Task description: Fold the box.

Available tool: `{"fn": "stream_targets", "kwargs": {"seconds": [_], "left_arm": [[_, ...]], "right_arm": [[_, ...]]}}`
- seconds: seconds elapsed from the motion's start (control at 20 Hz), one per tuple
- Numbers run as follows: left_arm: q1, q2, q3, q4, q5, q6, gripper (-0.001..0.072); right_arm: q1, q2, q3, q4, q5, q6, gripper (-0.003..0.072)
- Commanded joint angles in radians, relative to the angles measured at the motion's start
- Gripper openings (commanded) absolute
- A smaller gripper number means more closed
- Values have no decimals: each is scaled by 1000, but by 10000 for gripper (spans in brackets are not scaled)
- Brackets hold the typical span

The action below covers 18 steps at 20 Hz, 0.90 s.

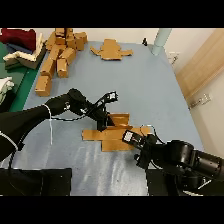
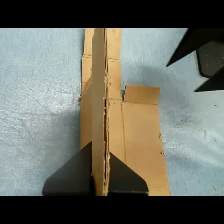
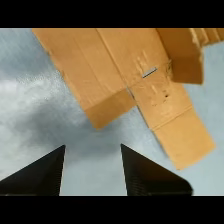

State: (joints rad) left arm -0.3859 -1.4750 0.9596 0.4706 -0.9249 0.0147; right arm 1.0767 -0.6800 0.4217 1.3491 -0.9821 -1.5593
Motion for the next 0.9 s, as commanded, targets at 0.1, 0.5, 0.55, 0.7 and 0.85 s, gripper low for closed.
{"fn": "stream_targets", "kwargs": {"seconds": [0.1, 0.5, 0.55, 0.7, 0.85], "left_arm": [[-1, 0, -1, 0, 1, 0, 10], [-1, 0, -1, 0, -1, 0, 9], [-1, -1, -1, 0, -1, 0, 10], [-1, 0, -1, 0, 1, 0, 10], [-1, -1, -1, 0, 0, 0, 10]], "right_arm": [[58, -117, -10, -159, 84, -103, 520], [57, -214, -10, -249, 195, -103, 520], [58, -217, -9, -269, 211, -102, 520], [57, -218, -10, -310, 232, -101, 520], [58, -218, -9, -309, 233, -98, 520]]}}
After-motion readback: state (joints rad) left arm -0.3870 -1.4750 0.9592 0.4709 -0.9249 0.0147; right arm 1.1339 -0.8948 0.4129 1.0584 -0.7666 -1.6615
